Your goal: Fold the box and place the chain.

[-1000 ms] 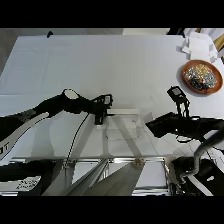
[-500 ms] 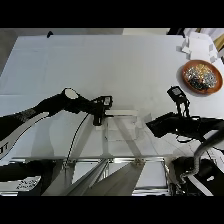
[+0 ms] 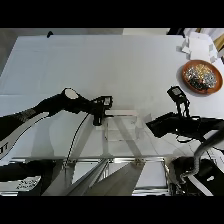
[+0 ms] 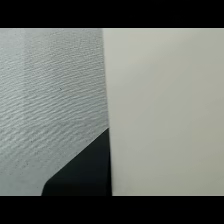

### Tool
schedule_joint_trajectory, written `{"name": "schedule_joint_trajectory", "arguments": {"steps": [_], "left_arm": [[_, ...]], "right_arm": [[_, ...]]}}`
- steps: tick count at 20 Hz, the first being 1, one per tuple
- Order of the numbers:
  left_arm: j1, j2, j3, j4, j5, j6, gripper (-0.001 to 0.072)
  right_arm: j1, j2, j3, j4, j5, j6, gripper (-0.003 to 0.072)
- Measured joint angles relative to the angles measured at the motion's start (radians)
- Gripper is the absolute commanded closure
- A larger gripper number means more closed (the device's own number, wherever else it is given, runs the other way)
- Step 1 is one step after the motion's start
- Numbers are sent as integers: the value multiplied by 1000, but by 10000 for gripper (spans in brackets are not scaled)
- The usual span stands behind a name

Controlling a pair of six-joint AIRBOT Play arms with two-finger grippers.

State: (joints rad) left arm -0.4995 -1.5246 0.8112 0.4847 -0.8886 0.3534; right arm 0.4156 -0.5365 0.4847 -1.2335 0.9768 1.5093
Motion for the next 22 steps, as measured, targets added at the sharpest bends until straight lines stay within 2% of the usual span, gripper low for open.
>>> {"name": "schedule_joint_trajectory", "arguments": {"steps": [3,4,6,7,8,11,15,16,18,19,21,22], "left_arm": [[0,0,0,0,0,0,697],[0,0,0,0,1,0,697],[0,0,0,0,1,0,697],[0,0,0,0,1,0,697],[0,0,0,0,1,0,697],[0,0,0,0,1,1,697],[0,0,0,0,1,1,697],[0,0,0,0,1,1,697],[0,0,0,0,1,1,697],[0,0,0,0,1,1,697],[0,0,0,0,2,1,697],[0,0,0,0,2,1,697]], "right_arm": [[0,0,0,6,-13,-32,159],[0,0,0,7,-16,-50,194],[0,0,0,16,-18,-91,538],[0,0,0,27,-18,-120,619],[0,0,0,48,-19,-167,670],[0,0,0,147,-16,-388,668],[0,-24,-1,263,57,-737,668],[0,-36,-2,260,79,-803,639],[0,-72,-3,238,114,-902,493],[0,-95,-6,232,122,-938,361],[0,-142,-12,215,129,-1002,-23],[0,-164,-15,207,119,-1033,-14]]}}
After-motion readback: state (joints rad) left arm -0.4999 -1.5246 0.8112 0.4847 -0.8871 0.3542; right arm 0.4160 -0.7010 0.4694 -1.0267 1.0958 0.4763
